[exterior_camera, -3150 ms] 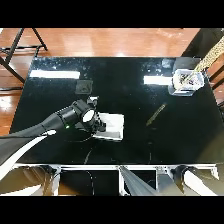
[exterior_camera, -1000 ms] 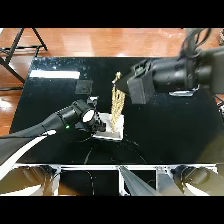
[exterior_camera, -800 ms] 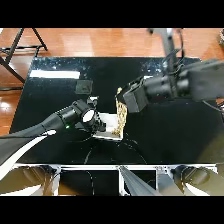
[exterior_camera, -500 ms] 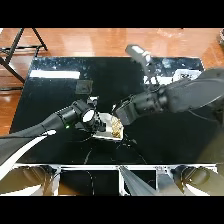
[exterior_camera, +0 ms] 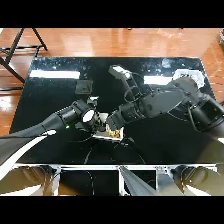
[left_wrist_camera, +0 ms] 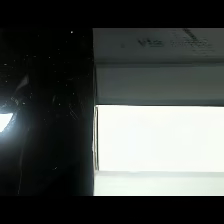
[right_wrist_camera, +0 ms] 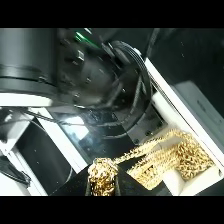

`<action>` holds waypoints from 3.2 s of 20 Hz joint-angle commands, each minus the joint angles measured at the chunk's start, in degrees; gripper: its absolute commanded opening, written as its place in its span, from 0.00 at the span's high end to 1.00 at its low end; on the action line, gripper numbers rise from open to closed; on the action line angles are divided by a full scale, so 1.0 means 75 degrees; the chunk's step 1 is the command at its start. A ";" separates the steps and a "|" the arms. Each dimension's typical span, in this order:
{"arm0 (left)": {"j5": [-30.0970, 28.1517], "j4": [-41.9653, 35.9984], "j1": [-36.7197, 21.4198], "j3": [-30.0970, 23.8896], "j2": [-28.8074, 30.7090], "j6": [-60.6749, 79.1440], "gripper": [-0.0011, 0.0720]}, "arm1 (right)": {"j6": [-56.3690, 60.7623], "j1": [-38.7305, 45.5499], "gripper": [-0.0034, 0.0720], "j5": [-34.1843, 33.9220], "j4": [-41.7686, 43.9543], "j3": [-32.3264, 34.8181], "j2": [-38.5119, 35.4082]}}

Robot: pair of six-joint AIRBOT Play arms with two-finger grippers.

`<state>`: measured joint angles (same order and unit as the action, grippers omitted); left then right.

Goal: Fold the box and place the chain.

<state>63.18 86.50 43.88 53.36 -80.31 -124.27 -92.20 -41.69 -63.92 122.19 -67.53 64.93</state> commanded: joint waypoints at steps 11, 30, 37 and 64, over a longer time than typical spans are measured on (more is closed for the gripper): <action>0.0015 -0.0026 0.0006 0.0003 -0.0003 0.0000 0.96 | 0.0446 0.0015 0.22 -0.0122 -0.0568 0.0076 0.0764; -0.0219 0.0201 -0.0577 0.0819 -0.0096 -0.0201 0.96 | 0.0181 0.4097 0.25 -0.1431 -0.2168 0.0373 -0.1338; -0.0178 -0.0029 -0.0577 0.0822 -0.0440 -0.0216 0.95 | 0.0181 0.4097 0.25 -0.1064 -0.1865 0.0653 -0.1338; 0.1454 0.1495 -0.1530 -0.2509 0.6102 0.1775 0.10 | 0.1096 0.3701 0.01 0.1017 -0.1906 0.0641 -0.1032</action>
<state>78.70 102.02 32.75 38.89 -35.73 -111.66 -83.79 -12.14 -57.98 105.03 -62.67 55.83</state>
